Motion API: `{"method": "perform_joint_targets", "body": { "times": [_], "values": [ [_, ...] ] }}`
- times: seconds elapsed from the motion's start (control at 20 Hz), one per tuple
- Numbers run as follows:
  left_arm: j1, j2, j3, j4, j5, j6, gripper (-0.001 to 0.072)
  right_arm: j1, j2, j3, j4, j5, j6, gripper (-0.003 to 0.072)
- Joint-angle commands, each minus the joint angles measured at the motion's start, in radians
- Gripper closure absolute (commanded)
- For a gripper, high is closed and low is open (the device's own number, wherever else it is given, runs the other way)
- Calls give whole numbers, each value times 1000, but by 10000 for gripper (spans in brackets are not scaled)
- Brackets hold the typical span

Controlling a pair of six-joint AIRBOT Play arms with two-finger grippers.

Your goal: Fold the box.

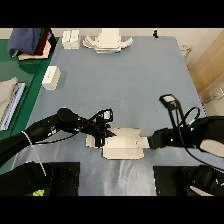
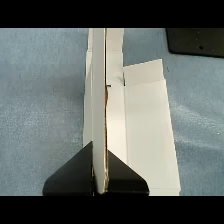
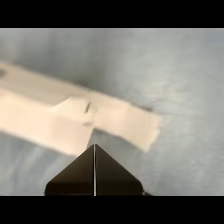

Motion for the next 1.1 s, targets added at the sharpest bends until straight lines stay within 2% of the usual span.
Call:
{"method": "perform_joint_targets", "body": {
  "times": [0.0,0.05,0.1,0.15,0.2,0.45,0.5,0.6,0.85,1.05],
  "values": [
    [0,-1,0,0,0,0,696,261,-3,-15,21,46,-167,681],
    [0,-1,0,0,1,0,696,326,-31,-27,-20,26,-233,590],
    [0,-1,0,0,0,0,696,381,-70,-43,-73,-5,-306,358],
    [0,-1,0,0,0,0,696,414,-111,-60,-117,-44,-392,201],
    [0,-1,0,0,0,0,696,432,-159,-77,-152,-88,-472,152],
    [0,-1,0,0,0,0,696,437,-335,-92,-200,-219,-601,152],
    [0,-1,0,0,0,0,696,437,-344,-93,-209,-248,-615,149],
    [0,-1,0,0,0,0,696,437,-355,-97,-219,-291,-646,94],
    [0,-1,0,0,0,0,696,437,-360,-138,-245,-374,-663,94],
    [0,-1,0,0,0,0,696,437,-349,-133,-365,-373,-515,95]
  ]
}}
